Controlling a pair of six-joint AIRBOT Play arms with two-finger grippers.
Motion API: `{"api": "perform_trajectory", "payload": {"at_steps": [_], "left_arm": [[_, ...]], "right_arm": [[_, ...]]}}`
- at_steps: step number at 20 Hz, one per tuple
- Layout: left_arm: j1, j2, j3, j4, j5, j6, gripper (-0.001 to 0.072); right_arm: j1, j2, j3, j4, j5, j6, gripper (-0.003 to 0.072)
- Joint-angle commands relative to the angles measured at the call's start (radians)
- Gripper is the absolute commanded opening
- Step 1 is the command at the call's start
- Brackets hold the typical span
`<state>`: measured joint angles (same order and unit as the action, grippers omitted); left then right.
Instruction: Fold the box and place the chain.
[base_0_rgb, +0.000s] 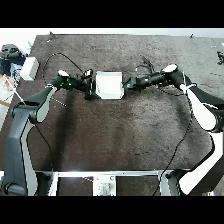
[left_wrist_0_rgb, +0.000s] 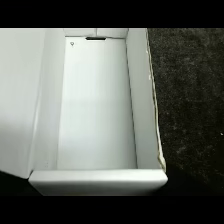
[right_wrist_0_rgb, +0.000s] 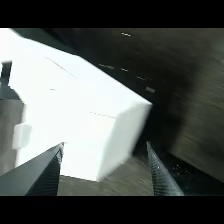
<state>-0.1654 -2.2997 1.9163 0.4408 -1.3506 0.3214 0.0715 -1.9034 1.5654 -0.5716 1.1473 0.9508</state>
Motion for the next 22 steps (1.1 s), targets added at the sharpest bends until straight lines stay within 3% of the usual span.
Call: {"api": "perform_trajectory", "payload": {"at_steps": [1, 4, 9, 10, 15, 22], "left_arm": [[0.000, 0.000, 0.000, 0.000, 0.000, 0.000, 0.0336], [0.000, 0.000, 0.000, 0.000, 0.000, 0.000, 0.0336], [0.000, 0.000, 0.000, 0.000, 0.000, 0.000, 0.0336], [0.000, 0.000, 0.000, 0.000, 0.000, 0.000, 0.0336], [0.000, 0.000, 0.000, 0.000, 0.000, 0.000, 0.0336], [0.000, 0.000, 0.000, 0.000, 0.000, 0.000, 0.0336]], "right_arm": [[0.061, 0.002, 0.043, -0.100, -0.047, 0.082, 0.0592], [0.110, 0.002, 0.077, -0.243, -0.062, 0.177, 0.0592], [0.158, 0.002, 0.121, -0.360, -0.061, 0.265, 0.0587], [0.169, 0.002, 0.127, -0.396, -0.061, 0.288, 0.0464], [0.202, -0.002, 0.138, -0.427, -0.073, 0.330, 0.0466], [0.263, -0.051, 0.209, -0.640, -0.078, 0.481, 0.0465]]}}
